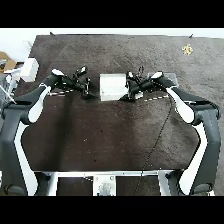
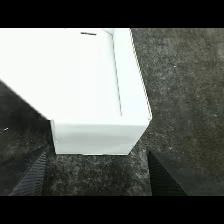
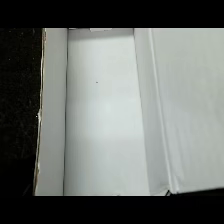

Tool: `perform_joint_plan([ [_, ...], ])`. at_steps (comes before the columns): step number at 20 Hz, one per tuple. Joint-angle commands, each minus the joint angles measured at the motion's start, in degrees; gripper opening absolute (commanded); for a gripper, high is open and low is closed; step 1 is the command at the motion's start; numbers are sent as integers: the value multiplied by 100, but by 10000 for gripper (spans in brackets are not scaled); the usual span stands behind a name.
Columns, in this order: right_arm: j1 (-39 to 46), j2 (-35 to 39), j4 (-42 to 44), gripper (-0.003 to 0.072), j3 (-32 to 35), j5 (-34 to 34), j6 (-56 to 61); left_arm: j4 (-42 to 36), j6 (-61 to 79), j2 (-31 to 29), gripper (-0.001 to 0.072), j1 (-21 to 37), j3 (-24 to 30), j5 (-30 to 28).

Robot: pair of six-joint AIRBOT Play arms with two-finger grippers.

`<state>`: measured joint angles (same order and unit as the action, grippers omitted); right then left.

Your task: Fold the box and place the chain.

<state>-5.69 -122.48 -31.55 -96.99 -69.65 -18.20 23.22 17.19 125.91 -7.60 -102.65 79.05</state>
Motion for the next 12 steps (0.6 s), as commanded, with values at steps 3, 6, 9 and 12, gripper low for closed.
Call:
perform_joint_plan([
  [3,-2,-2,2,476,2,-2,2,-131,131,48,720,-59,-13,-302],
  [6,-2,-2,2,476,2,-2,0,-131,131,48,720,-59,-13,-205],
  [9,-2,-2,2,477,2,0,0,-125,127,48,720,-66,-9,35],
  [12,-2,-2,2,477,2,0,0,-98,125,52,720,-70,-7,52],
])
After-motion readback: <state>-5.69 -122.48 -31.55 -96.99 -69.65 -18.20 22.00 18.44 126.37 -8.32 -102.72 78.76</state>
